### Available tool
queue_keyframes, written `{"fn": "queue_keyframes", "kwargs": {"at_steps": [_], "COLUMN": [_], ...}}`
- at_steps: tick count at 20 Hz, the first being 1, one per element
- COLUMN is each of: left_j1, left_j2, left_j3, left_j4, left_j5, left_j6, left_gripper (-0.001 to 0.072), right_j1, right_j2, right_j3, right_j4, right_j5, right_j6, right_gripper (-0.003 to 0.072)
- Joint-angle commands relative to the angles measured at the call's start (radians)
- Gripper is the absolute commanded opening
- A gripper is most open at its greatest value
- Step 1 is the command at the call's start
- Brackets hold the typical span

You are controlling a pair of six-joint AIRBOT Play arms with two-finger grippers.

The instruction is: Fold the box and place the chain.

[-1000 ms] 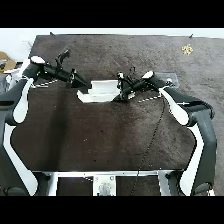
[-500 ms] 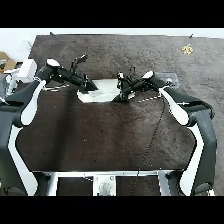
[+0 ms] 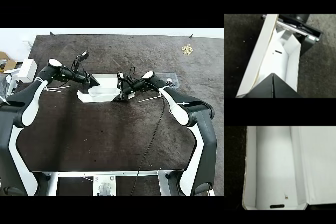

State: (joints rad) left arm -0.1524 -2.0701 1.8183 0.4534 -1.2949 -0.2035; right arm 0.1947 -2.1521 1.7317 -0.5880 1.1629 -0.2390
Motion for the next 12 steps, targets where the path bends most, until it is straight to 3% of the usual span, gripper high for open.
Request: {"fn": "queue_keyframes", "kwargs": {"at_steps": [1, 8, 12], "left_j1": [0.0, -0.001, -0.001], "left_j2": [0.001, -0.003, -0.011], "left_j3": [0.0, -0.001, -0.018], "left_j4": [-0.009, -0.001, 0.079], "left_j5": [0.056, 0.121, 0.182], "left_j6": [-0.006, -0.01, -0.052], "left_gripper": [0.0009, 0.0009, 0.0009], "right_j1": [-0.001, -0.001, -0.001], "right_j2": [-0.001, -0.001, -0.001], "right_j3": [0.0, 0.0, 0.0], "right_j4": [0.0, 0.0, 0.0], "right_j5": [0.001, 0.001, 0.0], "right_j6": [0.0, 0.0, 0.0], "right_gripper": [0.0378, 0.0379, 0.0379]}}
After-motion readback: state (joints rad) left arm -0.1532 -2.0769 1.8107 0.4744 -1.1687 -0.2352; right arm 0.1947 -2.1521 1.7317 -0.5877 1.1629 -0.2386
